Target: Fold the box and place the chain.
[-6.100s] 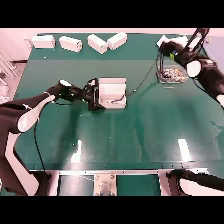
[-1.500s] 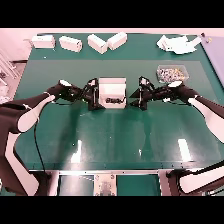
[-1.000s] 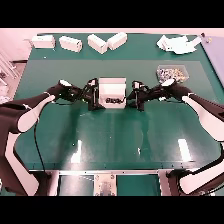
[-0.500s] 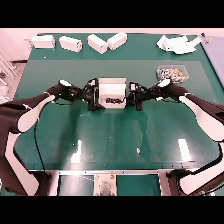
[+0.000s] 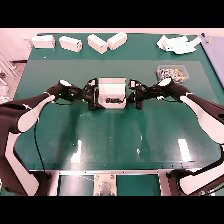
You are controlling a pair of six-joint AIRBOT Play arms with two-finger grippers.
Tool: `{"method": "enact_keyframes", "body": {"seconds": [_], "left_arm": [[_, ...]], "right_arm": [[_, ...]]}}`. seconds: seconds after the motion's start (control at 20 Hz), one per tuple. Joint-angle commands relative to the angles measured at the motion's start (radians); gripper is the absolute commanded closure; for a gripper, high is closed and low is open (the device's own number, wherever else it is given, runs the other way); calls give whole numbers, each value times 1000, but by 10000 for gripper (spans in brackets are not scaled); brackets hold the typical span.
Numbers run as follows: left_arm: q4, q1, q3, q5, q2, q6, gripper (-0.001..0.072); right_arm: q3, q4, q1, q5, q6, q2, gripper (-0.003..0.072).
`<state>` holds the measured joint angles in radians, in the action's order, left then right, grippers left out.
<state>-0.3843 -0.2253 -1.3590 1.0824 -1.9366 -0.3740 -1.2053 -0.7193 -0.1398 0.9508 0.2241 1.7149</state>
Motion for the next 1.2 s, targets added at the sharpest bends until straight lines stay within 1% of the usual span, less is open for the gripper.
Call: {"method": "enact_keyframes", "body": {"seconds": [0.0, 0.1, 0.25, 0.35, 0.5, 0.65, 0.75, 0.8, 0.9, 0.95, 1.0, 1.05, 1.15], "left_arm": [[0, 1, -1, -1, 0, 0, 75], [0, 1, -1, -1, 0, 0, 75], [0, 1, -1, -1, 0, 0, 75], [0, 1, -1, -1, 0, 0, 75], [0, 0, -1, 0, 0, 0, 75], [0, 1, -1, -1, 0, 0, 75], [0, 1, -1, -1, 0, 0, 75], [0, 1, -1, -1, 0, 0, 75], [0, 0, -1, 0, 0, 0, 75], [0, 1, -1, -1, 0, 0, 75], [0, 1, -1, -1, 0, 0, 75], [0, 1, -1, -1, 0, 0, 75], [0, 1, -1, -1, 0, 0, 75]], "right_arm": [[-1, -71, 0, 31, -104, -67, 675], [-1, -109, 0, 35, -155, -134, 675], [-1, -105, -3, 75, -204, -252, 675], [-1, -100, -11, 79, -246, -334, 675], [-1, 1, -36, 79, -251, -403, 677], [0, 28, -76, 78, -251, -388, 677], [1, 44, -105, 74, -251, -354, 676], [1, 50, -120, 59, -251, -330, 676], [1, 50, -147, -14, -251, -274, 668], [1, 50, -150, -42, -251, -251, 498], [1, 50, -148, -57, -266, -233, 288], [1, 47, -140, -76, -303, -228, 224], [-7, 50, -107, -95, -314, -229, 224]]}}
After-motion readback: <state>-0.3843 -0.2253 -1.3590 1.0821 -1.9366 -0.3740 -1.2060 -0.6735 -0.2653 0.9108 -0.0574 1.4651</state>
